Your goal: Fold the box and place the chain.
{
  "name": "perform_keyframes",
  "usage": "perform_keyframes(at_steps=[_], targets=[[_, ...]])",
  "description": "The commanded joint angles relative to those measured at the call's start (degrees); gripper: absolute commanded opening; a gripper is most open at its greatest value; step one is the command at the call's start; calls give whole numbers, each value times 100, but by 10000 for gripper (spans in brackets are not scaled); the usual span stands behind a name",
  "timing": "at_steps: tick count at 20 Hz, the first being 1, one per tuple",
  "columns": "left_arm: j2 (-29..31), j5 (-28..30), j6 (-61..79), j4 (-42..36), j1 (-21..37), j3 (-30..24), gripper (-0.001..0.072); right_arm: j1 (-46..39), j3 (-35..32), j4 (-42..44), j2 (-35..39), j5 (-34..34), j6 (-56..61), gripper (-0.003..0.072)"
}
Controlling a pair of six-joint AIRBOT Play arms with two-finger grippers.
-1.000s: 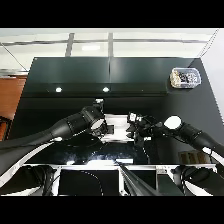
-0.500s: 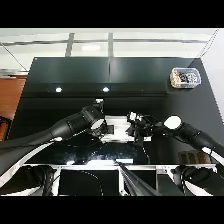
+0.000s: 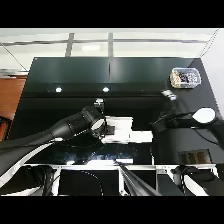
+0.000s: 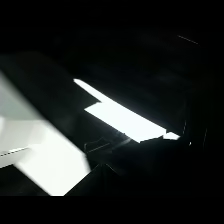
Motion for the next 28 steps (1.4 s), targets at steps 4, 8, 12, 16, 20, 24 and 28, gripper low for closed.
perform_keyframes(at_steps=[4,8,12,16,20,24,28], targets=[[2,-2,-4,37,2,2,26,-1878,-505,-439,-304,632,2743,15],[2,7,-4,39,2,2,26,-1071,-660,693,-1298,1095,1707,15],[2,13,-4,42,2,2,26,-98,-651,2092,-1884,702,509,15],[2,13,-4,42,2,2,26,-44,-260,2675,-1882,1388,-573,17],[2,13,-4,39,2,2,26,-42,164,2702,-1880,1676,-560,580],[2,13,-4,39,2,2,26,48,264,2669,-1880,1766,-487,605],[2,15,-4,39,2,2,26,717,264,2415,-1880,1165,109,603]])
